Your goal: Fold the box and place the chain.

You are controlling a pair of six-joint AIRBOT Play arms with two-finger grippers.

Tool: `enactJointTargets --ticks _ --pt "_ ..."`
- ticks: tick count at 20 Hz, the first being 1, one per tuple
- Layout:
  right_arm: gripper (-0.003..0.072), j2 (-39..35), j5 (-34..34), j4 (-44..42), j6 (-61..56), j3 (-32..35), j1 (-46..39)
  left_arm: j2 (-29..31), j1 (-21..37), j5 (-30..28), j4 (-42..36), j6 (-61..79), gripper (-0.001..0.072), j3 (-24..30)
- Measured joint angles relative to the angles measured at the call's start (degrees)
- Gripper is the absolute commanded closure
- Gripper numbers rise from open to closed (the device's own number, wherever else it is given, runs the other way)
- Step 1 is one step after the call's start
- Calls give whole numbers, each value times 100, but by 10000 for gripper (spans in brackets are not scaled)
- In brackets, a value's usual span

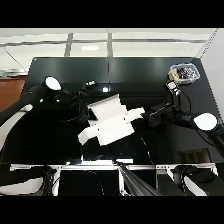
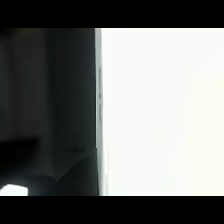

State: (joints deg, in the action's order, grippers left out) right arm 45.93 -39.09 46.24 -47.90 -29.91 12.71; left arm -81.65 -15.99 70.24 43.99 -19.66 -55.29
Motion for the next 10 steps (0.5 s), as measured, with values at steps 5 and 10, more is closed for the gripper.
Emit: enactJointTargets --ticks 5,10 --pt "-18 22 -317 168 2000 -37 540 107 -181 -647 197 1064 680 175" --pt "-19 404 -542 328 3259 -26 984 -190 -717 -774 962 1040 680 -140"
